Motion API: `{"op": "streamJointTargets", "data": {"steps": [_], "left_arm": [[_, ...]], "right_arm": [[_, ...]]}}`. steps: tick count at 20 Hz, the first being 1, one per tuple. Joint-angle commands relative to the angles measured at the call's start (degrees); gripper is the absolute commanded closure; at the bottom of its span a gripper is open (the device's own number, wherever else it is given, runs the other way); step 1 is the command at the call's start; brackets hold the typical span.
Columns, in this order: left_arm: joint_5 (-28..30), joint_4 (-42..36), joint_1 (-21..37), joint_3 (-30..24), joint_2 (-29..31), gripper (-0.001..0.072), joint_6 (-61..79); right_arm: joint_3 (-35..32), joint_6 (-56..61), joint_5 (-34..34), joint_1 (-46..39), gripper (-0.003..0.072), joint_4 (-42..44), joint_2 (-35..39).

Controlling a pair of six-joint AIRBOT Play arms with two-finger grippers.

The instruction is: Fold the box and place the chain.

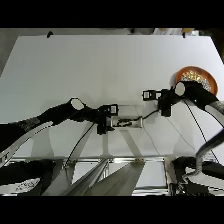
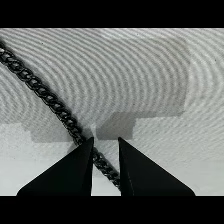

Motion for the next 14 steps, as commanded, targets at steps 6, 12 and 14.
{"op": "streamJointTargets", "data": {"steps": [6,12,14], "left_arm": [[0.02,0.02,0.0,-0.02,0.0,0.0348,0.02],[0.02,0.02,0.0,-0.02,0.0,0.0348,0.02],[0.02,0.02,0.0,-0.02,0.0,0.0348,0.02]], "right_arm": [[0.0,-3.02,2.1,0.0,0.0508,-0.63,3.61],[0.0,-5.57,2.54,-0.02,0.0507,-0.11,3.17],[0.0,-5.57,2.89,0.0,0.0507,0.11,2.14]]}}
